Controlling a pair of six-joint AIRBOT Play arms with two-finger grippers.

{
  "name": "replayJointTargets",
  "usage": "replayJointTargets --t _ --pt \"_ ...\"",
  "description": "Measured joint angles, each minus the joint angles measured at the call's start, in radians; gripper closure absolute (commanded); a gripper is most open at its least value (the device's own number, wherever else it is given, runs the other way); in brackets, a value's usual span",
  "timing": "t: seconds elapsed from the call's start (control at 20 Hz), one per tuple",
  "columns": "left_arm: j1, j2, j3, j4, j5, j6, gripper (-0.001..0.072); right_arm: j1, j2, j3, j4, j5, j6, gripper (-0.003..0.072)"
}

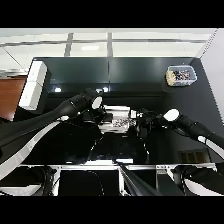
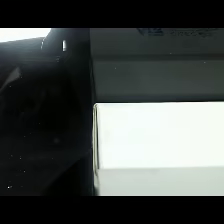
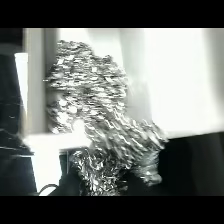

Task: Fold the box and place the chain.

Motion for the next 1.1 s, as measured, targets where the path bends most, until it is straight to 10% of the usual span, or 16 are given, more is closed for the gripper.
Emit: replayJointTargets --t 0.6,1.1 --pt "0.000 0.000 0.000 -0.006 0.008 0.001 0.0680 -0.002 0.326 0.021 -0.204 0.122 0.834 0.0664" --pt "0.000 0.000 0.000 -0.006 0.007 0.000 0.0679 -0.002 0.447 0.237 0.167 0.153 0.966 0.0663"
